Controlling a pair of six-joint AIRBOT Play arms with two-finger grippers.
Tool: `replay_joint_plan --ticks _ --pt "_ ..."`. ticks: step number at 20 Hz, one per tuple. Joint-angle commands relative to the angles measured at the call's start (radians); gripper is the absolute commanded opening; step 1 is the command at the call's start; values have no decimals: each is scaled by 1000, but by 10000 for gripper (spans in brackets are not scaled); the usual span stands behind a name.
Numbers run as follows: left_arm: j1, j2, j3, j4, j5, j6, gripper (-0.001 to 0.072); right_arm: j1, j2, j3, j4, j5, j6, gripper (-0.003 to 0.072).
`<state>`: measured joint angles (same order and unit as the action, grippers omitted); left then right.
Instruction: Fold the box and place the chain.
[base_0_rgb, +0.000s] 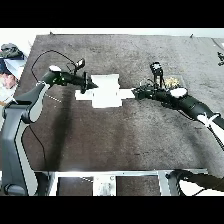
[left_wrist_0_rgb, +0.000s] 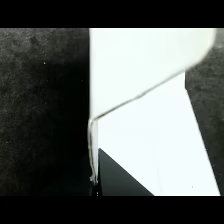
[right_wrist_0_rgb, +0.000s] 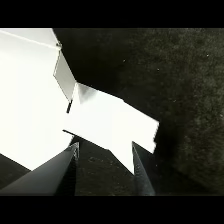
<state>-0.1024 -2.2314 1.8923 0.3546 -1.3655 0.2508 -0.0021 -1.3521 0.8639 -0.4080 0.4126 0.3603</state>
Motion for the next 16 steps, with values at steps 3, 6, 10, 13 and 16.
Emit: replay_joint_plan --ticks 3,6,10,13,16 --pt "-1 -7 -43 5 40 72 3 0 0 0 0 4 -62 390" --pt "-1 -9 -55 12 17 127 2 1 0 0 0 56 -72 390" --pt "-1 -10 -56 51 7 127 3 1 0 0 0 169 -150 390" --pt "0 -10 -56 60 7 128 5 1 0 0 0 234 -234 392" --pt "0 -10 -56 60 15 128 9 1 0 0 0 271 -373 519"
